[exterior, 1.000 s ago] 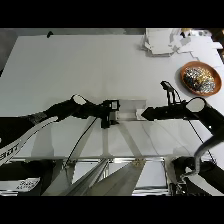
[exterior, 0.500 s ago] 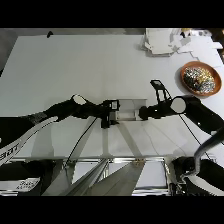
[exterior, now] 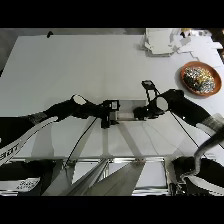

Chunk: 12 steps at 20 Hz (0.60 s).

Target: Fold the box and place the chain.

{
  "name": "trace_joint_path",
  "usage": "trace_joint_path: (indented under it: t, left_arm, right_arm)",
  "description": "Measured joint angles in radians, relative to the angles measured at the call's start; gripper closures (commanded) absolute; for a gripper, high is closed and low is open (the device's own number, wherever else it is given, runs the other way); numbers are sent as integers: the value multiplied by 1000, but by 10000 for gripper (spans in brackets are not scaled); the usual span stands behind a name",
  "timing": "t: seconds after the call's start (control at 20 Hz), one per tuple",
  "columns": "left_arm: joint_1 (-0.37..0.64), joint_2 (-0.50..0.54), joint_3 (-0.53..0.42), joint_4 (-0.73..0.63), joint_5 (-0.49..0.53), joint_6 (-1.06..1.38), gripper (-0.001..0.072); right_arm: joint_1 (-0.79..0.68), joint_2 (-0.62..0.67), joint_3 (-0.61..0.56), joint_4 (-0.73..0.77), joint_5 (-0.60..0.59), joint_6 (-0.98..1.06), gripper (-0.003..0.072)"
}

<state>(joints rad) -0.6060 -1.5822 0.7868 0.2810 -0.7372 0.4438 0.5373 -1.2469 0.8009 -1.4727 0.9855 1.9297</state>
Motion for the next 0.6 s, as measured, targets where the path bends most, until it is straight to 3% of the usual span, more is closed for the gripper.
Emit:
trace_joint_path:
  t: [0.3,0.4,0.5,0.6]
  left_arm:
    - [0,0,0,0,0,0,640]
    - [0,0,0,0,0,0,640]
    - [0,0,0,0,0,0,640]
    - [0,0,0,0,0,0,640]
  right_arm:
    - [35,-73,58,-61,66,47,398]
    - [38,-89,64,-66,78,56,470]
    - [40,-103,66,-69,84,60,473]
    - [42,-119,68,-73,89,61,531]
